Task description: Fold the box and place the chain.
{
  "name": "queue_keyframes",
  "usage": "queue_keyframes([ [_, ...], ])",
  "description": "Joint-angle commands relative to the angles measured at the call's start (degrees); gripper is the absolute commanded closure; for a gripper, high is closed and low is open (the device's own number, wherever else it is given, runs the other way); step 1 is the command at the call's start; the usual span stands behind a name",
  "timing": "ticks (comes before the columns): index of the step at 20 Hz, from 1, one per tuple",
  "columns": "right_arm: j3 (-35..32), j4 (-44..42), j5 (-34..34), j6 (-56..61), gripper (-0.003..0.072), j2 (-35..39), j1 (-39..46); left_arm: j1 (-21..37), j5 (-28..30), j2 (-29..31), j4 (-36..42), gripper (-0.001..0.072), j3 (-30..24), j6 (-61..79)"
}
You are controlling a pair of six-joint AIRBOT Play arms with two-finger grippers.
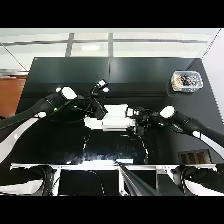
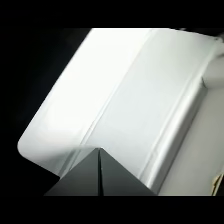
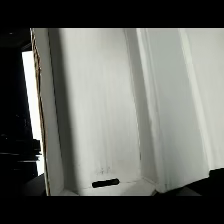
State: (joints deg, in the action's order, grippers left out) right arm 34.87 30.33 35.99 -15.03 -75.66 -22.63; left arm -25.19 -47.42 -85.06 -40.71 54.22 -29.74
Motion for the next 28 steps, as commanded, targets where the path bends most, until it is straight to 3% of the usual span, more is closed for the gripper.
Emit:
queue_keyframes([
  [1,0.0,-0.1,-0.2,0.2,0.0276,0.0,0.0,2.4,-5.3,0.3,-1.6,0.0684,2.7,-0.6],
  [7,0.0,-0.1,-0.2,0.2,0.0276,0.0,0.0,13.2,-17.1,8.0,-2.8,0.0684,3.0,-9.6],
  [11,0.0,-0.1,-0.2,0.2,0.0276,0.0,0.0,16.5,-17.7,11.8,5.8,0.0682,-3.9,-2.1],
  [12,0.0,-0.1,-0.2,0.2,0.0275,0.0,0.0,16.0,-17.8,11.8,6.7,0.0633,-5.9,1.7],
  [13,0.0,-0.1,-0.2,0.2,0.0276,0.0,0.0,15.4,-17.5,11.8,7.1,0.0491,-7.7,4.7],
  [14,0.0,-0.1,-0.2,0.2,0.0276,0.0,0.0,14.5,-16.5,11.8,7.1,0.0198,-9.4,7.7],
  [15,0.0,-0.1,-0.2,0.2,0.0276,0.0,0.0,13.7,-15.5,11.8,6.8,0.0000,-10.6,10.5],
  [19,0.0,-0.1,-0.2,0.2,0.0276,0.0,0.0,10.2,-12.6,11.8,1.4,0.0001,-11.5,27.6],
  [25,0.0,-0.1,-0.2,0.2,0.0276,0.0,0.0,2.6,-0.7,11.7,-8.7,0.0005,-11.5,29.4],
  [28,0.0,-0.1,-0.2,0.2,0.0276,0.0,0.0,0.9,1.0,10.8,-8.7,0.0070,-11.4,29.3],
])
